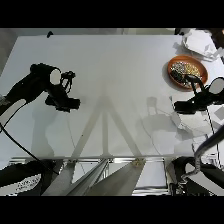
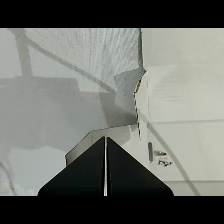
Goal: Fold the box and place the chain.
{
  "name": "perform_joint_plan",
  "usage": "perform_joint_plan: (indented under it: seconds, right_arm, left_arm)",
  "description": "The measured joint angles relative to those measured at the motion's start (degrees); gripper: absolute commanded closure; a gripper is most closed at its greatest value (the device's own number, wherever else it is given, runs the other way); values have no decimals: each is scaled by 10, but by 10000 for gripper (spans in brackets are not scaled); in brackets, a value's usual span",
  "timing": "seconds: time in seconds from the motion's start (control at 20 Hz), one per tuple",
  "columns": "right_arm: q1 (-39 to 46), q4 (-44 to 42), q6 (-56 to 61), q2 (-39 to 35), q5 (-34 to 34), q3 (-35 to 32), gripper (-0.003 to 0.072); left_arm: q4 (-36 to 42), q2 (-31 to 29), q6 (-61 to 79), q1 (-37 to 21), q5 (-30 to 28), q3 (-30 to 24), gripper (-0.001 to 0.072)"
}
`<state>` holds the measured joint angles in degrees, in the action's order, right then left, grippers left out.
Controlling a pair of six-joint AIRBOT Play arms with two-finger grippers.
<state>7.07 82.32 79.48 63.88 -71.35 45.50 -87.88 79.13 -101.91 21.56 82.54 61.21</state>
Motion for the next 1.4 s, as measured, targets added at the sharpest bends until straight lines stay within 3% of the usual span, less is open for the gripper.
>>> perform_joint_plan:
  seconds: [0.45,0.7,0.9,0.95,1.05,1.15,1.4]
  right_arm:
    - [5,-2,12,0,3,20,667]
    - [65,26,23,5,-2,139,669]
    - [168,69,25,64,-52,292,668]
    - [195,72,20,87,-69,326,622]
    - [236,75,-10,125,-91,368,245]
    - [266,80,-55,156,-103,389,204]
    - [317,94,-119,248,-128,409,22]
  left_arm:
    - [0,0,0,0,0,0,700]
    - [0,0,0,0,0,0,700]
    - [0,0,0,0,0,0,700]
    - [0,0,0,0,0,0,700]
    - [0,0,0,0,0,0,700]
    - [0,0,0,0,0,0,700]
    - [0,0,0,0,0,0,700]
